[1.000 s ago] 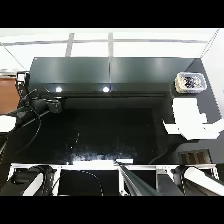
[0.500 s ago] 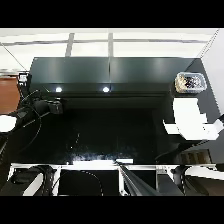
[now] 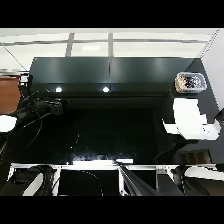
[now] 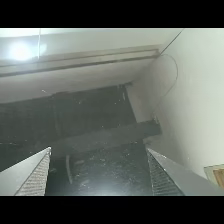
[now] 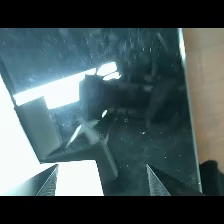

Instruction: Fold the box and place the chain.

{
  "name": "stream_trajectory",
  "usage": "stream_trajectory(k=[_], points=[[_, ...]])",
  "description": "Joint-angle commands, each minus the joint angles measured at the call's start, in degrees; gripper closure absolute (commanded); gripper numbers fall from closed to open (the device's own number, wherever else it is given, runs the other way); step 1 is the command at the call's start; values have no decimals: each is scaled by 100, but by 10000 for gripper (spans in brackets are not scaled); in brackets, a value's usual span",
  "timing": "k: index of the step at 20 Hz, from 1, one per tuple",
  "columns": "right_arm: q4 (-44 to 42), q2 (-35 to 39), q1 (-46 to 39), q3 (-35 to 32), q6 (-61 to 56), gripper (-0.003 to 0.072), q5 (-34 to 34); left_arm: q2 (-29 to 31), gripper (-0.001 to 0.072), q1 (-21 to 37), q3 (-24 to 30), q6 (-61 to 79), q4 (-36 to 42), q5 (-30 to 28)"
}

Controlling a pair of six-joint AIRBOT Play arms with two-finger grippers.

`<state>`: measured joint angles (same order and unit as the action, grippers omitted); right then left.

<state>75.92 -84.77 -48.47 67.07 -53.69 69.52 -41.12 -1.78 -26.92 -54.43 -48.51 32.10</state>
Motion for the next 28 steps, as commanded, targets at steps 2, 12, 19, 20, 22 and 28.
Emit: stream_trajectory(k=[2,12,19,20,22,28], points=[[-181,212,26,74,125,49,-4,-4,0,-2,2,2,-4,9],[675,212,184,-455,-273,192,247,-4,0,-2,2,2,-2,17],[562,247,385,-516,-289,678,542,-4,1,-2,2,7,-4,-57],[251,289,452,-529,-273,678,538,-4,1,-2,2,4,-4,-59],[-758,356,643,-533,-2,678,647,-4,2,-2,2,0,4,-33],[-2820,581,1810,-726,428,677,1449,-7,2,-2,2,0,4,184]])
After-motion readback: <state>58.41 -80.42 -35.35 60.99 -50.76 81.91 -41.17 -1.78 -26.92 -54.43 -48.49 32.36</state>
